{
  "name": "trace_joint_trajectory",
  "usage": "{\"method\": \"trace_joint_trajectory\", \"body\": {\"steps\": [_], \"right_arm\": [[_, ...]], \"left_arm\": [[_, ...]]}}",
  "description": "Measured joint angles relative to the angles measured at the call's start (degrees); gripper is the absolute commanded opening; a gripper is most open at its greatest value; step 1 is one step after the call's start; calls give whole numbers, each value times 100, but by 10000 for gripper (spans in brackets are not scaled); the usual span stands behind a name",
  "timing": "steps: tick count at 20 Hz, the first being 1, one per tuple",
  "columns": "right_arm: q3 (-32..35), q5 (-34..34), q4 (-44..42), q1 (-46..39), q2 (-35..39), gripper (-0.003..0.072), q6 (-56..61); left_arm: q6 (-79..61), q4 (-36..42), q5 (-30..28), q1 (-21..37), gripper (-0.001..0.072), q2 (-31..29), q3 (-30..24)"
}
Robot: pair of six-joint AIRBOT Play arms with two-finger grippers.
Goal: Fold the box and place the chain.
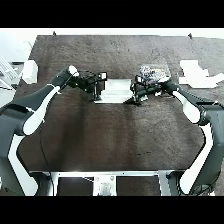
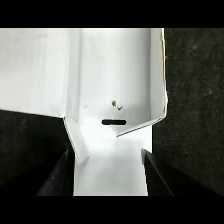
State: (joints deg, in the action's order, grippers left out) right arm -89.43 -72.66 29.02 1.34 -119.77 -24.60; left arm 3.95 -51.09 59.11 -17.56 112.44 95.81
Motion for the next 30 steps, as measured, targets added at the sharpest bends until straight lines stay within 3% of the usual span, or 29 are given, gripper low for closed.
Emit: {"method": "trace_joint_trajectory", "body": {"steps": [8, 9, 10, 22, 23, 24, 30], "right_arm": [[0, 0, 0, 0, 0, 497, 0], [0, 0, 0, 0, 0, 497, 0], [0, 0, 0, 0, 0, 498, 0], [0, 0, 0, 0, 0, 498, 2], [0, -2, 0, 0, 0, 497, 0], [0, 0, 0, 0, 0, 497, 2], [0, 0, 0, 0, 0, 498, 4]], "left_arm": [[-66, 293, 90, -4, 528, 4, 0], [-72, 306, 94, -4, 438, 4, 0], [-76, 317, 103, -4, 400, 4, 0], [-199, 560, 98, -31, 397, 4, 0], [-238, 575, 76, -61, 314, 4, 0], [-284, 588, 48, -92, 282, 11, 0], [-431, 686, -264, -188, 286, 85, 0]]}}
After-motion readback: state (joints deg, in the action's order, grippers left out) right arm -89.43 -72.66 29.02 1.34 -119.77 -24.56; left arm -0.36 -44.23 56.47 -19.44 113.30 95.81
